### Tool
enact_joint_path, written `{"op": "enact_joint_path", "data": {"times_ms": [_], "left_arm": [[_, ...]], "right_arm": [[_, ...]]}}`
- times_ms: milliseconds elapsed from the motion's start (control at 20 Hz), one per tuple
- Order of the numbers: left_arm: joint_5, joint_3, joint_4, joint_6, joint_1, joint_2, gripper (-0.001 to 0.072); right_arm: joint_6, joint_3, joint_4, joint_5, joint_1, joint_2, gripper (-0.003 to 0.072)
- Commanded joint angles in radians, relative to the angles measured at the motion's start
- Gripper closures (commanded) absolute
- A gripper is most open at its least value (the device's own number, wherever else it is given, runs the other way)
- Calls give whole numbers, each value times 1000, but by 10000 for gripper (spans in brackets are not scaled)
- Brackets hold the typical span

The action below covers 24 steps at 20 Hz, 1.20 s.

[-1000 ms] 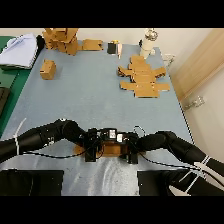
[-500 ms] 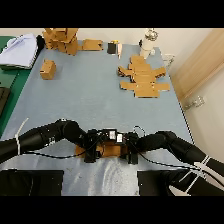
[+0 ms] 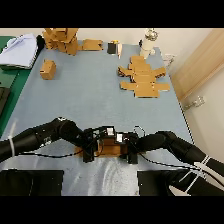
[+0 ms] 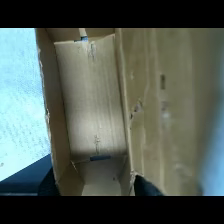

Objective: Fold the box.

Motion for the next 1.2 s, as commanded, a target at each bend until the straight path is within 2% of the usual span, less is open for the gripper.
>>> {"op": "enact_joint_path", "data": {"times_ms": [0,150,300,450,550,650,900,1050,1150], "left_arm": [[-10,0,97,-120,23,91,698],[-32,-2,209,-330,98,196,698],[-156,-2,299,-686,259,241,698],[-319,-49,241,-867,457,241,698],[-367,-116,135,-866,518,241,698],[-346,-177,48,-877,497,241,698],[-163,-253,-107,-925,338,240,698],[-120,-288,-119,-966,290,230,698],[-88,-309,-176,-945,278,230,698]], "right_arm": [[-2,0,-2,-2,0,0,172],[-2,0,-2,-2,0,0,172],[-2,0,-2,-2,0,0,173],[-2,0,-2,-2,0,0,172],[-2,0,-2,-2,0,0,172],[-2,0,-2,-2,0,0,172],[-2,0,-2,-2,0,0,172],[-2,0,-2,-2,0,0,172],[-2,0,-2,-2,0,0,173]]}}
